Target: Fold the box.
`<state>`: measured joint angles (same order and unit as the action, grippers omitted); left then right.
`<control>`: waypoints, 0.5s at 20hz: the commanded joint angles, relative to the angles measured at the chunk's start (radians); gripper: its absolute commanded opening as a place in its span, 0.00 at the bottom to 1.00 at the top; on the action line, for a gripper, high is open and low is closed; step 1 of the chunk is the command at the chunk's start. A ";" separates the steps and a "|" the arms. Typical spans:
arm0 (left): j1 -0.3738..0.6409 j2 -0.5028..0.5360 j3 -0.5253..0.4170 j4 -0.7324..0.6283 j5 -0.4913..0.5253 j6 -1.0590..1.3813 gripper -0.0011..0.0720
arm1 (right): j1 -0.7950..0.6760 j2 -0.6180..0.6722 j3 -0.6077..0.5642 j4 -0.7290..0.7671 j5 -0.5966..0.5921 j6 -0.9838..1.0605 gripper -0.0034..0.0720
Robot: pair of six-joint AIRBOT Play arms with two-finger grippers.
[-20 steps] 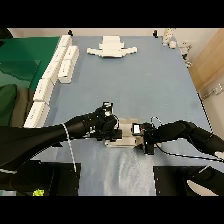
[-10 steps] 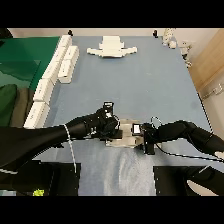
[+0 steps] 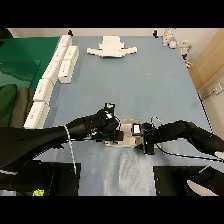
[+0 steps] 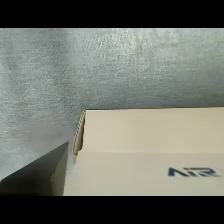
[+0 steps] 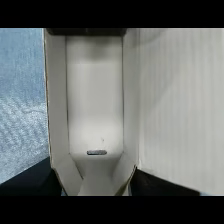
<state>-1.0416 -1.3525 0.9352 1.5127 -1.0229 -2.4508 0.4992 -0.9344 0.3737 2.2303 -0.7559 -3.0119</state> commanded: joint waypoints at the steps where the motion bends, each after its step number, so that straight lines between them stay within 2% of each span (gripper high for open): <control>1: 0.000 0.001 0.001 -0.001 -0.001 0.000 0.64 | 0.000 0.001 0.001 0.000 0.000 0.000 0.75; 7: 0.000 0.001 0.001 0.006 0.003 0.016 0.64 | 0.000 0.001 0.001 0.000 0.000 0.000 0.75; 8: 0.000 0.001 0.001 0.008 0.003 0.016 0.60 | 0.000 0.001 0.001 0.000 0.000 0.000 0.75; 9: 0.000 0.001 0.001 0.010 0.003 0.022 0.18 | 0.000 0.001 0.001 0.000 0.000 0.001 0.75; 10: -0.003 0.001 0.001 0.010 0.008 0.037 0.03 | 0.000 0.001 0.001 0.000 0.000 0.000 0.75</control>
